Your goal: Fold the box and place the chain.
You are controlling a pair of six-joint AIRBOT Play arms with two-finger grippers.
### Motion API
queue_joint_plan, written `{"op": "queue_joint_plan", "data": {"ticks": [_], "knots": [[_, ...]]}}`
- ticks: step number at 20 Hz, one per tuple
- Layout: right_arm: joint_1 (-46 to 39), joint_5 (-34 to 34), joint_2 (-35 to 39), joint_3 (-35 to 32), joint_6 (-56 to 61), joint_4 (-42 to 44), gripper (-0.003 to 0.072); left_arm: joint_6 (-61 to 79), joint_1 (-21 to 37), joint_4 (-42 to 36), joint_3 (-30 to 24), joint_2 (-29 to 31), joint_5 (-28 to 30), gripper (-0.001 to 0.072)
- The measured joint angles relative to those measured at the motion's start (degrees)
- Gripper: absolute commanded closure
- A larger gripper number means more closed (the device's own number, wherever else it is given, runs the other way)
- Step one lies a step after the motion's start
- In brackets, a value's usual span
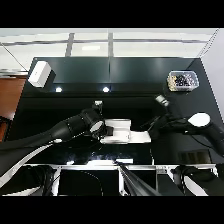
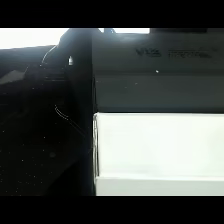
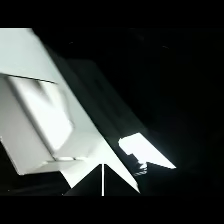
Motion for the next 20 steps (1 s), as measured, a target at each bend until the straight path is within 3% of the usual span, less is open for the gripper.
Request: {"op": "queue_joint_plan", "data": {"ticks": [5,9,14,20], "knots": [[-16.0,3.0,1.2,-0.6,17.2,-1.9,0.0670,0.0,0.0,0.0,0.0,0.0,0.6,0.0682],[-20.6,3.3,0.1,-2.7,32.4,-8.2,0.0670,-0.2,0.0,0.0,0.0,0.0,1.0,0.0681],[-20.2,6.0,-6.5,-5.1,40.3,-9.0,0.0669,-0.2,0.0,0.0,0.0,0.0,0.9,0.0681],[-10.7,7.2,-13.4,-5.7,34.4,3.1,0.0666,1.1,0.0,0.0,0.0,0.0,0.7,0.0682]]}}
